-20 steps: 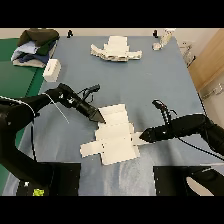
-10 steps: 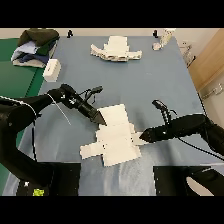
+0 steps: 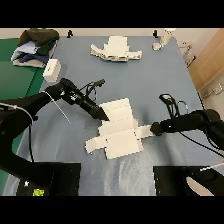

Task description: Fold the box.

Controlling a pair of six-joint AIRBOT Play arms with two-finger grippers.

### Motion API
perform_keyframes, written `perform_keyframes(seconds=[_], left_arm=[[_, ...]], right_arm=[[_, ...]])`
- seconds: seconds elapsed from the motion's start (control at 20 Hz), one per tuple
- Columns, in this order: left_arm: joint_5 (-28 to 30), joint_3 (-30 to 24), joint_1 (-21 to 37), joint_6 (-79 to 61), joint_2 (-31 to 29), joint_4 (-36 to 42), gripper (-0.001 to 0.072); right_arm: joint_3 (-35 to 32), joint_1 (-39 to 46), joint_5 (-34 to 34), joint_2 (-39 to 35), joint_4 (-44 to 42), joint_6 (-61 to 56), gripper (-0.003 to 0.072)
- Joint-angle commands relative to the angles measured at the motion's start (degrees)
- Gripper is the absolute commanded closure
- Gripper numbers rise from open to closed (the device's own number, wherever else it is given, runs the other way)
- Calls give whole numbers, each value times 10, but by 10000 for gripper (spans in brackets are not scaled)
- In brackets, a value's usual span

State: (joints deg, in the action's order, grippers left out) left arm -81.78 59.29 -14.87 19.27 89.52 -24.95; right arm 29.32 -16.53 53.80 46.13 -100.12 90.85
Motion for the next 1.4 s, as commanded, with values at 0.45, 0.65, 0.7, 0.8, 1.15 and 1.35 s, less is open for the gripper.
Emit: perform_keyframes(seconds=[0.45,0.65,0.7,0.8,1.15,1.35], left_arm=[[416,-181,-199,-152,-298,-123,703],[570,-256,-275,-174,-336,-123,701],[579,-266,-285,-174,-337,-123,701],[577,-279,-295,-174,-337,-123,699],[513,-269,-279,-166,-337,-149,700],[436,-247,-233,-162,-337,-151,699]], right_arm=[[81,0,-27,0,217,-350,151],[81,0,-25,0,216,-375,151],[81,0,-26,0,215,-380,151],[81,0,-26,0,213,-380,151],[81,0,-25,0,201,-380,153],[81,0,-23,0,193,-380,153]])
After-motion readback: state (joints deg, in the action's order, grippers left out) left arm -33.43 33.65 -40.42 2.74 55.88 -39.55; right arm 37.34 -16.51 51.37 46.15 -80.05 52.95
